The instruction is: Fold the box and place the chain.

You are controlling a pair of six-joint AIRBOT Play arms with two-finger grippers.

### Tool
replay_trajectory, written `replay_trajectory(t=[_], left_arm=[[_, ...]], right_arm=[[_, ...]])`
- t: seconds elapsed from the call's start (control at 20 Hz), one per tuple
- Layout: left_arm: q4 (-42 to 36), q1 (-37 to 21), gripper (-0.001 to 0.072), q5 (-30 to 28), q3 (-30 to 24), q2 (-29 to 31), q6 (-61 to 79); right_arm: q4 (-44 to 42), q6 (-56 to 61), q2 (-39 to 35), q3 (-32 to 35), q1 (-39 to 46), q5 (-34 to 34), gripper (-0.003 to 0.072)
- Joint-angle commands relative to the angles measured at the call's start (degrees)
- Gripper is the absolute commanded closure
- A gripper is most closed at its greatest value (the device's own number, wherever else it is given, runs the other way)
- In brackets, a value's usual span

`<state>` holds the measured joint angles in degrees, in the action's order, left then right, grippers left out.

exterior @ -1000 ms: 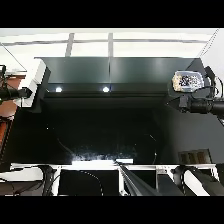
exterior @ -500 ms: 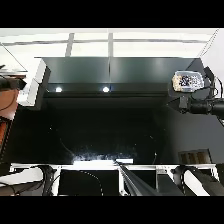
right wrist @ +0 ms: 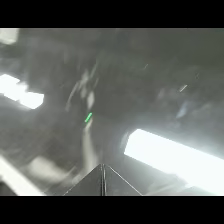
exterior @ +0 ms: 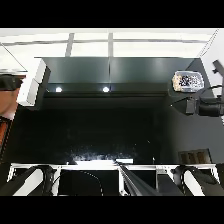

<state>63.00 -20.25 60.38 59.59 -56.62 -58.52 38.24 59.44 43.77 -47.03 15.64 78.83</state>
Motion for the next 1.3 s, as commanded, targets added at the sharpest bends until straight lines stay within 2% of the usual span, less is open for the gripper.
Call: replay_trajectory(t=[0.0, 0.15, 0.2, 0.3, 0.5, 1.25], left_arm=[[-5.8, 11.6, 0.0684, -6.5, -12.3, 11.5, -1.6], [-5.3, 23.8, 0.0681, -18.6, -25.8, 20.7, -0.9], [-4.6, 26.4, 0.0681, -22.2, -29.4, 22.4, -0.9], [-5.7, 27.9, 0.0680, -24.0, -32.5, 23.3, -1.2], [-5.9, 28.0, 0.0680, -26.0, -32.7, 23.1, -1.2], [-5.9, 28.0, 0.0679, -25.9, -32.7, 23.1, -1.2]], right_arm=[[7.0, 0.2, -7.7, 2.3, -1.5, -12.3, 0.0676], [12.1, -0.5, -10.8, 9.2, -2.2, -21.9, 0.0676], [15.3, -0.9, -10.7, 11.4, -2.2, -24.3, 0.0676], [21.4, -0.9, -10.7, 14.7, -2.2, -27.8, 0.0675], [21.7, -0.9, -10.7, 15.2, -2.2, -26.5, 0.0673], [21.8, -0.9, -10.7, 15.2, -2.2, -26.6, 0.0673]])
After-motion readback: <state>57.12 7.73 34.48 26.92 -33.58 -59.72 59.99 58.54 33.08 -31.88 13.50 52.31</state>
